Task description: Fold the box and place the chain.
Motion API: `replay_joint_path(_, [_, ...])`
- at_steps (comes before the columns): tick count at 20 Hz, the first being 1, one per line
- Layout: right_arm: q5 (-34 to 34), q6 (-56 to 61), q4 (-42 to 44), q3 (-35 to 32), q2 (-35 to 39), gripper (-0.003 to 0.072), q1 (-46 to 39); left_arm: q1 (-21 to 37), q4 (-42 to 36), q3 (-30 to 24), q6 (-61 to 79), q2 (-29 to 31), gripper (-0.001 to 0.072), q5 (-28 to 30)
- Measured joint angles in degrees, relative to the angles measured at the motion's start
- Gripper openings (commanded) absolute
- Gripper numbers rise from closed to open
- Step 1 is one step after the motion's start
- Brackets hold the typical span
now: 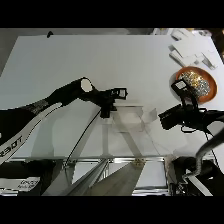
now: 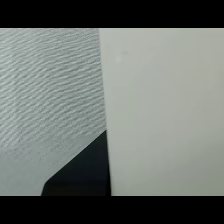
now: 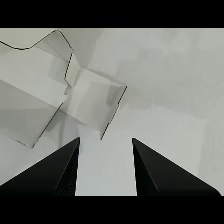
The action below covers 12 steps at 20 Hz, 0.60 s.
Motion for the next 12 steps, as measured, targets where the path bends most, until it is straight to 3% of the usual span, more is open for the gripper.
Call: replay_joint_path(12, [0.00, 0.02, 0.00, 0.00, 0.00, 0.0364, 0.00, 0.00, 0.00, 0.00, 0.00, 0.00, 0.0011, 0.46])
